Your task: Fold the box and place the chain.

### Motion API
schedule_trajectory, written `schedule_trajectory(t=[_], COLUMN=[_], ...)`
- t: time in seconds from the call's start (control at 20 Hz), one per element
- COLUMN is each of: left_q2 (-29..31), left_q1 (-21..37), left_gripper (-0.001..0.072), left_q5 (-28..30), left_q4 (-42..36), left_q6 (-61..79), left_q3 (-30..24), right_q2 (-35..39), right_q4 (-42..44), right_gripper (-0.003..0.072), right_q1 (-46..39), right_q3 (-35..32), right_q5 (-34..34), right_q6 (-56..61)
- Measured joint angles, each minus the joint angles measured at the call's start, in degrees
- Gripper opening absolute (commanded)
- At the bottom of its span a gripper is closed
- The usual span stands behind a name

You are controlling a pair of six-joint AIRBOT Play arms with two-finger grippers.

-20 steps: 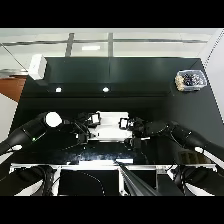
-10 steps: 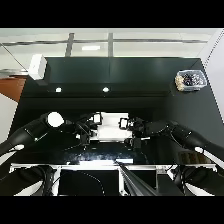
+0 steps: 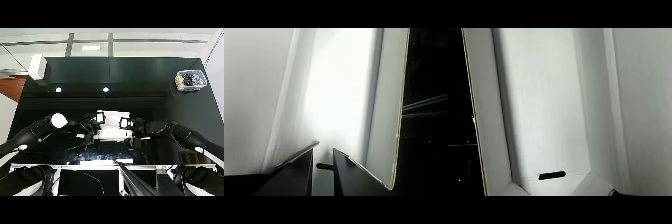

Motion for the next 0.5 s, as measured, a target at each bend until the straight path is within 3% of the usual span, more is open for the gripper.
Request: schedule_trajectory(t=[0.3, 0.35, 0.45, 0.5], left_q2=[-0.2, -0.2, -0.2, -0.2], left_q1=[-0.8, -1.0, -1.3, -1.4], left_gripper=[0.0125, 0.0184, 0.0194, 0.0258], left_q5=[0.4, 0.4, 0.4, 0.4], left_q4=[-0.6, -0.6, -0.4, -0.3], left_q6=[0.0, 0.0, 0.0, 0.0], left_q3=[0.0, 0.0, 0.0, 0.0], right_q2=[0.0, 0.0, 0.0, 0.0], right_q4=[0.0, 0.0, 0.0, 0.0], right_gripper=[0.0352, 0.0352, 0.0352, 0.0352], right_q1=[0.0, 0.0, 0.0, 0.0], right_q3=[0.0, 0.0, 0.0, 0.0], right_q5=[0.0, 0.0, 0.0, 0.0], right_q6=[0.0, -0.1, -0.1, -0.1])
